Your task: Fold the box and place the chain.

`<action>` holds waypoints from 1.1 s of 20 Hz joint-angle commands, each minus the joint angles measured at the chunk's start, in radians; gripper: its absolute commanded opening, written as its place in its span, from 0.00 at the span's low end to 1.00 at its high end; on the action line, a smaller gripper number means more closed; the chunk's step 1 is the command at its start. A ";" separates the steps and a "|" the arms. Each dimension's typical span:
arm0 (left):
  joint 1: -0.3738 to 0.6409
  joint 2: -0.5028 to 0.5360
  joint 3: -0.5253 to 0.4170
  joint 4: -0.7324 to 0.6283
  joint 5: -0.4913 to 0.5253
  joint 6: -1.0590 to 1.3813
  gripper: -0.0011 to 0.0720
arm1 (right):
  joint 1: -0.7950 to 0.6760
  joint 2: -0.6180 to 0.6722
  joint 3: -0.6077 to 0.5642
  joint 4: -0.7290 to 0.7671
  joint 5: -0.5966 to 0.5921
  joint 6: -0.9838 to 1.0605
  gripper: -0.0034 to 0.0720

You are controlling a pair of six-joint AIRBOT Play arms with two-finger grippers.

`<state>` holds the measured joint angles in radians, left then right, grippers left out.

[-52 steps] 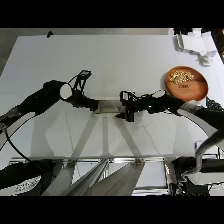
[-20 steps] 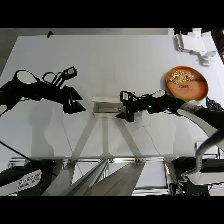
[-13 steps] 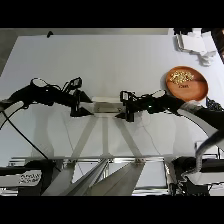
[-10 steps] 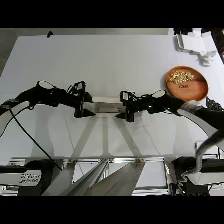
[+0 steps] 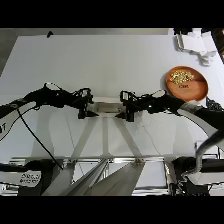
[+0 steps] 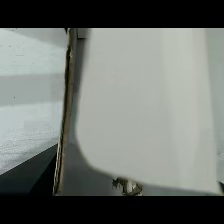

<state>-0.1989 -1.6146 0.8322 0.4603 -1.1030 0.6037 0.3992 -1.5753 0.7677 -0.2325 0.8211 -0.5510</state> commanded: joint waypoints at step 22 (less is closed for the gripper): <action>-0.007 -0.003 0.001 0.004 0.007 0.013 0.27 | -0.021 0.055 0.000 -0.036 -0.024 0.004 1.00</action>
<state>-0.2062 -1.6169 0.8330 0.4633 -1.0939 0.6178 0.3912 -1.5513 0.7677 -0.2363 0.8173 -0.5507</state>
